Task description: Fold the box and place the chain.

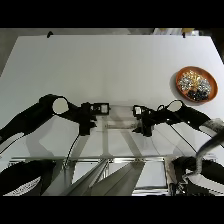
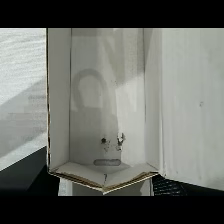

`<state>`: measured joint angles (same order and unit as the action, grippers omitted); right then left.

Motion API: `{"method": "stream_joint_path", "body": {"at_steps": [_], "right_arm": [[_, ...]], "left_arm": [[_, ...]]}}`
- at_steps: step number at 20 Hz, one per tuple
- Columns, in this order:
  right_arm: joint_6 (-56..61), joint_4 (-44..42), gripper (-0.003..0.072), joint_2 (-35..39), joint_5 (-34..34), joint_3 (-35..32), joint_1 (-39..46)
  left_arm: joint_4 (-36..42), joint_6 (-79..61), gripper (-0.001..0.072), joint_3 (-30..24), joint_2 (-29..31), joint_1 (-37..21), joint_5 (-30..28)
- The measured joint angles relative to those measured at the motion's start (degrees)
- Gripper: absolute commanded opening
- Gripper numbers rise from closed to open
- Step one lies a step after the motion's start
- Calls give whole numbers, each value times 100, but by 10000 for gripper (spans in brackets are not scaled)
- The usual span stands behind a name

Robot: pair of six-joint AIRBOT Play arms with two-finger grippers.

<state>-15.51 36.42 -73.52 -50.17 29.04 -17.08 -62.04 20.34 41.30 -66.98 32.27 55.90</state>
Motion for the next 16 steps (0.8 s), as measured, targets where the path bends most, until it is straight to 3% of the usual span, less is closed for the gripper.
{"method": "stream_joint_path", "body": {"at_steps": [3,9,16], "right_arm": [[0,0,408,0,0,0,0],[0,0,408,0,0,0,0],[0,0,408,2,0,0,0]], "left_arm": [[273,-863,429,-188,-74,-256,-249],[1003,-2133,429,-286,-564,-225,-789],[1283,-2594,398,-299,-866,-35,-1036]]}}
